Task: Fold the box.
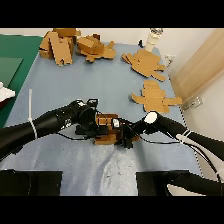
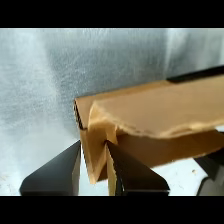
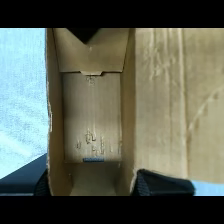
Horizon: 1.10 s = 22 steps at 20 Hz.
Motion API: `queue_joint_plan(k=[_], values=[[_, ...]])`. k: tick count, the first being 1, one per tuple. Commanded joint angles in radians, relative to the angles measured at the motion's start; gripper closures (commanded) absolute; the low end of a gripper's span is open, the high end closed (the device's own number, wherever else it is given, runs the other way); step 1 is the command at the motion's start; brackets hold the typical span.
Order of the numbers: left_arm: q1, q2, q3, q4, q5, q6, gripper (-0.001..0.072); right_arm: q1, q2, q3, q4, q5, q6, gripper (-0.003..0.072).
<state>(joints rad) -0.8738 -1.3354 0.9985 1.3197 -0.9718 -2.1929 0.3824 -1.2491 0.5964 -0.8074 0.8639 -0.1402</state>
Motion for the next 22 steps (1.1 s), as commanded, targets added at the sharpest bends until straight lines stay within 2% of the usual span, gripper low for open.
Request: queue_joint_plan(k=[1,5,11,12,13,14,15,22], values=[[-0.006,-0.039,0.025,0.004,-0.012,-0.019,0.0460,0.000,-0.001,0.001,0.000,0.000,0.000,0.0219],[-0.027,-0.081,0.025,0.001,-0.039,-0.033,0.0460,0.000,-0.002,0.001,0.000,0.000,0.000,0.0219],[-0.036,-0.111,0.028,0.003,0.017,-0.058,0.0463,0.000,-0.004,0.001,0.000,0.000,0.000,0.0219],[-0.036,-0.111,0.029,0.002,0.040,-0.059,0.0503,0.000,-0.004,0.001,0.000,0.000,0.000,0.0219],[-0.037,-0.111,0.029,0.002,0.060,-0.057,0.0651,0.000,-0.004,0.001,0.000,0.000,0.000,0.0219],[-0.037,-0.111,0.030,0.002,0.076,-0.056,0.0683,0.000,-0.004,0.001,0.000,0.000,0.000,0.0219],[-0.037,-0.111,0.031,0.002,0.082,-0.054,0.0700,0.000,-0.004,0.001,0.000,0.000,0.000,0.0219],[-0.037,-0.111,0.031,-0.007,0.093,-0.041,0.0700,0.000,-0.004,0.001,0.000,0.000,0.000,0.0219]])
